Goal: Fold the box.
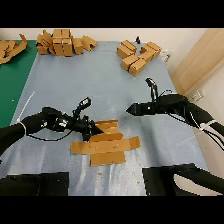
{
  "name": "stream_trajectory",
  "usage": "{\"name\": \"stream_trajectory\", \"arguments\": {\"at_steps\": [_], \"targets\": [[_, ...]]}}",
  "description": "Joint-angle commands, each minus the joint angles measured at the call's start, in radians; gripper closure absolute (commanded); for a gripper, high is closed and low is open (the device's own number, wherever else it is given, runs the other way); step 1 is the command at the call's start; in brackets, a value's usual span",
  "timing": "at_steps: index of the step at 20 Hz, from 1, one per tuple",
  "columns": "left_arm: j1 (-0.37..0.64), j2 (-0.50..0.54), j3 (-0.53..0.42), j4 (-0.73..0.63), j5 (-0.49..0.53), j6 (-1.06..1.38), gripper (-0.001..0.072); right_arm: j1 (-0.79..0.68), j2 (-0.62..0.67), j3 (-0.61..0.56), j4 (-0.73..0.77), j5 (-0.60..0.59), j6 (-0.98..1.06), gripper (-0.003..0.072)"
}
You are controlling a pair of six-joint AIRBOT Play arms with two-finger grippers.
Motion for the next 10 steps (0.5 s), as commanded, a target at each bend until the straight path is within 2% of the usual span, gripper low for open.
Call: {"name": "stream_trajectory", "arguments": {"at_steps": [1, 10], "targets": [[0.000, 0.001, 0.000, -0.002, -0.001, -0.008, 0.0697, 0.000, 0.000, 0.000, 0.000, 0.001, -0.005, 0.0532], [-0.002, 0.001, 0.000, 0.012, -0.047, -0.002, 0.0697, 0.000, 0.000, 0.000, 0.000, 0.001, -0.012, 0.0532]]}}
